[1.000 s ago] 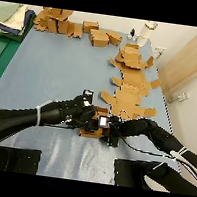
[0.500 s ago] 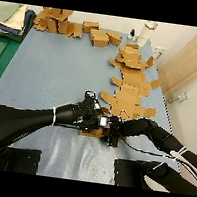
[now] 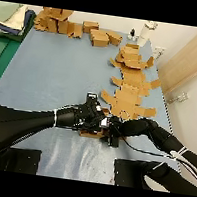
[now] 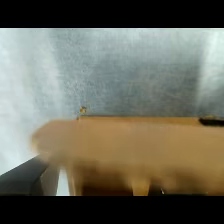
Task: Fold the box.
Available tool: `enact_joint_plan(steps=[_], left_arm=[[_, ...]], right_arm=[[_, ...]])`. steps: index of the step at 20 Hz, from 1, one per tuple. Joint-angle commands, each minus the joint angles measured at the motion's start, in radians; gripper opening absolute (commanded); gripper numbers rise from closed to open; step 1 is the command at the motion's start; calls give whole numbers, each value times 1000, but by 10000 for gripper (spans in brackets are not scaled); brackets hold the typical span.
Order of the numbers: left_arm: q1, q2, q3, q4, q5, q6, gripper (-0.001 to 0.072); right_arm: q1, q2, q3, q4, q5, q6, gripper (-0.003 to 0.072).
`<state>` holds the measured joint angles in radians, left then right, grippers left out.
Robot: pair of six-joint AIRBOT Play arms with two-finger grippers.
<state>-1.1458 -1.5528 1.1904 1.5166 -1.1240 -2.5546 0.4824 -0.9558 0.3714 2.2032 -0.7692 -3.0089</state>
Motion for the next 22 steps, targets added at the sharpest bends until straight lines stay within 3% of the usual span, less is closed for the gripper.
enact_joint_plan(steps=[1,4,9,13,14,15,16,17,19,20,22], left_arm=[[-2,24,1,-8,-51,8,604],[-1,94,1,26,-79,6,604],[1,176,1,128,-250,6,584],[3,229,1,169,-307,57,583],[10,237,1,171,-329,82,548],[22,240,1,171,-356,111,219],[31,240,0,172,-382,154,55],[39,241,-5,172,-400,228,13],[56,272,-64,152,-405,468,12],[79,303,-116,92,-403,606,11],[175,407,-264,-174,-342,973,12]], right_arm=[[1,-1,1,3,5,8,507],[1,-1,1,3,5,8,507],[1,-1,1,3,5,8,507],[1,-1,1,3,5,8,507],[1,-1,1,3,5,8,507],[1,-1,1,3,5,8,507],[1,-1,1,3,5,8,507],[1,-1,1,3,5,8,507],[1,-1,1,3,5,8,507],[1,-1,1,3,5,8,507],[1,-1,1,3,5,8,507]])
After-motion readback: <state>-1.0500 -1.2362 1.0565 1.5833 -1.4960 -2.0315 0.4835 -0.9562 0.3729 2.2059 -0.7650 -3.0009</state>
